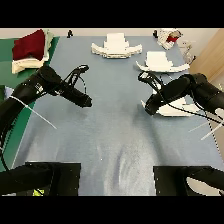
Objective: Fold the box.
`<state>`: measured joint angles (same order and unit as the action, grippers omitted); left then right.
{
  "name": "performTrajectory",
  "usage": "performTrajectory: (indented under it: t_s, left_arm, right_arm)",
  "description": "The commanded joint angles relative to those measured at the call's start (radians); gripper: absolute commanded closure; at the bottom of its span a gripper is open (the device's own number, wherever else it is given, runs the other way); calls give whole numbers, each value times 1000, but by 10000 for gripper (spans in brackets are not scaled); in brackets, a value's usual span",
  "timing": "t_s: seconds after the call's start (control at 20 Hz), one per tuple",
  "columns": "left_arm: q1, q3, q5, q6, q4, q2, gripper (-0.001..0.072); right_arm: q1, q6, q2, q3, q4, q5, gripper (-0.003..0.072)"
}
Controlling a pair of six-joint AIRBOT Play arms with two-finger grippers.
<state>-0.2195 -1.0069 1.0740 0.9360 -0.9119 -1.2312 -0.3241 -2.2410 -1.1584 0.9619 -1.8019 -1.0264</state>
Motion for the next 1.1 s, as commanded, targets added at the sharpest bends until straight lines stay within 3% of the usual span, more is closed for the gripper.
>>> performTrajectory:
  t_s: [0.0, 0.65, 0.8, 0.95, 1.0, 1.05]
  left_arm:
    - [1, 0, -2, 0, 1, -3, 697]
    - [1, 2, 0, 0, 0, -6, 697]
    - [1, 2, 0, 0, 0, -6, 697]
    - [1, 2, -1, 0, 0, -6, 697]
    - [1, 2, -1, 0, 0, -6, 697]
    - [1, 2, -2, 0, 1, -6, 697]
  right_arm:
    - [0, 0, -2, 0, 0, 2, 682]
    - [0, 1, -4, 0, -2, -4, 682]
    - [0, 81, -4, 0, -74, -22, 682]
    - [0, 268, -21, -1, -239, -22, 681]
    - [0, 383, -29, 1, -222, 3, 634]
    - [8, 541, -39, 16, -148, 19, 389]
